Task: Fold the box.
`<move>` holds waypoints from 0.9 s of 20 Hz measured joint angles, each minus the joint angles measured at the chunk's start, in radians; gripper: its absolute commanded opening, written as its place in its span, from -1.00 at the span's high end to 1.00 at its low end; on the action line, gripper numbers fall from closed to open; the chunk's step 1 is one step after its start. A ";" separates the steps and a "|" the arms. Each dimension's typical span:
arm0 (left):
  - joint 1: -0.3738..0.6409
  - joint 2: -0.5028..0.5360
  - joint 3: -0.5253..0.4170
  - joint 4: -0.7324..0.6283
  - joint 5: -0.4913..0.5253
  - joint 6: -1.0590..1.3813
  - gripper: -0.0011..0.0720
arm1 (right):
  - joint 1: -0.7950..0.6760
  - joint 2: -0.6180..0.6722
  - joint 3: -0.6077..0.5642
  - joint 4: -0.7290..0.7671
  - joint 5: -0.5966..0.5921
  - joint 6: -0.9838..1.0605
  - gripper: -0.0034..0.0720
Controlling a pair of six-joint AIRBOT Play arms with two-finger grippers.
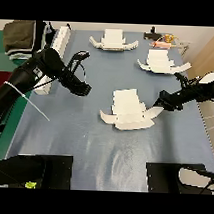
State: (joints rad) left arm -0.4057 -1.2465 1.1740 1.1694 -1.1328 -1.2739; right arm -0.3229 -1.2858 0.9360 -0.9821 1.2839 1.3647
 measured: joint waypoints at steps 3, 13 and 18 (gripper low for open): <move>0.000 0.000 0.000 0.000 0.000 0.000 0.93 | 0.010 0.002 -0.015 -0.045 0.013 0.048 0.09; 0.000 0.000 0.000 0.000 0.000 0.000 0.93 | -0.001 -0.031 -0.024 -0.126 0.065 0.063 0.09; 0.000 0.000 0.000 0.000 0.008 0.000 0.93 | -0.001 -0.090 -0.024 -0.087 0.063 -0.006 0.09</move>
